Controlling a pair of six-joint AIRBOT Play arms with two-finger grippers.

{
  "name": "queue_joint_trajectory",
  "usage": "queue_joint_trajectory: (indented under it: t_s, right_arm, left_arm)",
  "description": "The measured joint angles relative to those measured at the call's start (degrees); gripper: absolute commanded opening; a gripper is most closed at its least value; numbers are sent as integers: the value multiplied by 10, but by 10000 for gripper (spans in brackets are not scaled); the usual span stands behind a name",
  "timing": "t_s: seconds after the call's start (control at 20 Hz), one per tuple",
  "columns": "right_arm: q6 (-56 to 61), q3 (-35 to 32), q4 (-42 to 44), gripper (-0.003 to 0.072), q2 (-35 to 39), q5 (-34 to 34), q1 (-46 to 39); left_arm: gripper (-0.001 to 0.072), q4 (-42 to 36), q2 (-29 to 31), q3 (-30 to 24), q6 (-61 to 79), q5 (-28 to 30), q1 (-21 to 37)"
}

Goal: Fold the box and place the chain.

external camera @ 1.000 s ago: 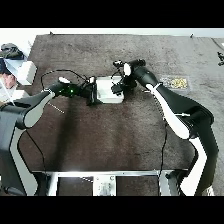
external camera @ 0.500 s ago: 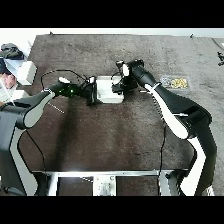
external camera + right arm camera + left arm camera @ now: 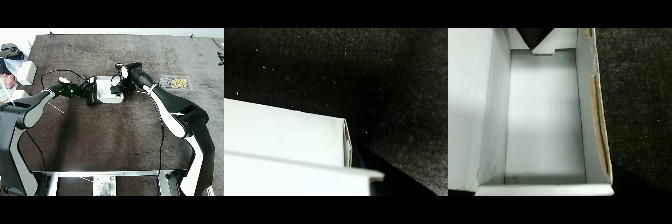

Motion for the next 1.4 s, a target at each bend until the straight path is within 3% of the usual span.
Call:
queue_joint_trajectory:
  t_s: [0.25,0.3,0.35,0.6,0.7,0.8,0.9,1.15,1.25,1.4]
  right_arm:
    - [0,0,0,396,-2,-3,0]
    - [0,0,-1,369,-2,-2,0]
    - [0,0,-3,296,-2,-1,0]
    - [0,0,-11,295,-2,7,0]
    - [2,0,-12,172,-2,8,0]
    - [4,0,-13,169,-3,9,0]
    - [7,0,-16,42,-3,9,0]
    - [10,0,-18,54,-3,3,0]
    - [2,0,-24,377,-3,2,0]
    - [2,0,-24,378,1,0,0]
  left_arm:
    - [235,0,0,0,0,0,0]
    - [235,0,0,0,0,0,0]
    - [236,0,0,0,0,0,0]
    - [235,0,0,0,0,0,0]
    - [236,0,0,0,0,0,0]
    - [236,0,0,0,0,0,0]
    - [235,0,0,0,-1,0,0]
    - [235,-1,0,0,-1,2,0]
    - [235,1,0,0,2,-1,0]
    - [236,2,0,0,2,-2,0]
